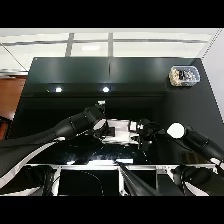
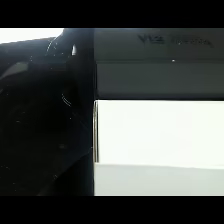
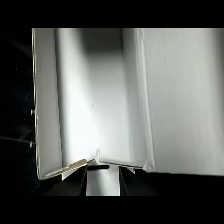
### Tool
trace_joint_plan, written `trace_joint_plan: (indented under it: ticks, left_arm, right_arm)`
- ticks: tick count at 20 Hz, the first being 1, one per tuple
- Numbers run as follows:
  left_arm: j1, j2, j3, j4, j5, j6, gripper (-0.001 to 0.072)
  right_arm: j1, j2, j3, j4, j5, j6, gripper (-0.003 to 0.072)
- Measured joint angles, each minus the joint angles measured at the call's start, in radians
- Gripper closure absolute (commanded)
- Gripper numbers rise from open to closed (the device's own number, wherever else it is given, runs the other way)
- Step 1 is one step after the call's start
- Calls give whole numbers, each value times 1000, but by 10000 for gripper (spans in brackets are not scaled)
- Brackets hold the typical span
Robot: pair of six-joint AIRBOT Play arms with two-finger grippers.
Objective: Fold the box and place the chain.
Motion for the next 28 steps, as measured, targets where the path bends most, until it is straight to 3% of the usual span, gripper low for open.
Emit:
trace_joint_plan:
  ticks: [7, 9, 10, 11, 12, 13, 15, 16, 18, 21, 24, 28]
  left_arm:
    - [0, 0, 0, 1, 10, -1, 683]
    - [0, 0, 0, 0, 12, -2, 683]
    - [0, 0, 0, 0, 12, -1, 683]
    - [0, 0, 0, 0, 12, -2, 683]
    - [0, 0, 0, 0, 13, -3, 683]
    - [0, 0, 0, 0, 13, -2, 683]
    - [0, 0, 0, -1, 17, -2, 683]
    - [0, 0, 0, -1, 19, -2, 683]
    - [0, 0, 0, -5, 26, 0, 684]
    - [0, 0, 0, -5, 28, 0, 683]
    - [0, 0, 0, -4, 28, 0, 683]
    - [0, 0, 0, -1, 28, 0, 684]
  right_arm:
    - [76, -63, 0, 148, -95, 0, 457]
    - [85, -70, 0, 159, -121, 9, 248]
    - [88, -72, 0, 162, -129, 11, 401]
    - [90, -74, 0, 167, -137, 17, 409]
    - [92, -75, 0, 169, -142, 23, 317]
    - [93, -77, 0, 169, -144, 24, 451]
    - [94, -78, 0, 172, -150, 37, 547]
    - [94, -76, 0, 171, -150, 38, 656]
    - [82, -56, 2, 172, -135, 70, 658]
    - [-2, 21, 22, 145, 18, 200, 654]
    - [-182, 132, 47, 28, 241, 460, 656]
    - [-501, 219, 45, -238, 343, 890, 656]
